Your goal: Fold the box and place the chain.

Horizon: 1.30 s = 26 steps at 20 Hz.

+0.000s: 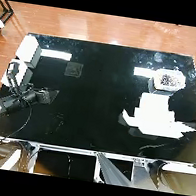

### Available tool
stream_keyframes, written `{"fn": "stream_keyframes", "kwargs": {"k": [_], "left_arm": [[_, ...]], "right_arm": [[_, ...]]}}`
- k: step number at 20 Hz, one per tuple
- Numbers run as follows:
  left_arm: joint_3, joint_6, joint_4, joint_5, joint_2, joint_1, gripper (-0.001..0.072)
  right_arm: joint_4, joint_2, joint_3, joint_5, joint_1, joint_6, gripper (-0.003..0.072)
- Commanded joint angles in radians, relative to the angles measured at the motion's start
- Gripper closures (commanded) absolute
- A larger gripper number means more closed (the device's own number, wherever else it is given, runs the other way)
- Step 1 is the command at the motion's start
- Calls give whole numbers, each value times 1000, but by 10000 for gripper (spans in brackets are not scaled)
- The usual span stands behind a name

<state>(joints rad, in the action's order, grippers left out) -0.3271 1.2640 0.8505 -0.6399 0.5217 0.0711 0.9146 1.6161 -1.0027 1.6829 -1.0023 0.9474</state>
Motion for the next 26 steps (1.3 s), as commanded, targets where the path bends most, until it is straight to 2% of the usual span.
{"fn": "stream_keyframes", "kwargs": {"k": [1,4,6,10,12,14,18,23,26], "left_arm": [[-1,-1,-32,-3,0,2,87],[-1,-5,-33,3,1,34,87],[-1,-5,-33,3,3,72,87],[0,0,-34,22,26,145,87],[0,0,-43,33,58,161,87],[0,1,-111,28,109,161,87],[-2,-5,-301,-3,274,154,85],[-84,-259,-314,-293,535,157,85],[-171,-423,-360,-311,689,171,85]], "right_arm": [[-87,-106,93,-84,160,5,668],[-185,-256,189,-252,362,86,668],[-284,-393,269,-364,520,59,668],[-259,-676,461,-630,815,43,668],[-262,-789,582,-736,901,3,668],[-284,-876,692,-810,951,-57,668],[-321,-930,813,-873,1015,-107,668],[-364,-930,817,-876,1048,-107,667],[-365,-930,817,-876,1048,-106,667]]}}
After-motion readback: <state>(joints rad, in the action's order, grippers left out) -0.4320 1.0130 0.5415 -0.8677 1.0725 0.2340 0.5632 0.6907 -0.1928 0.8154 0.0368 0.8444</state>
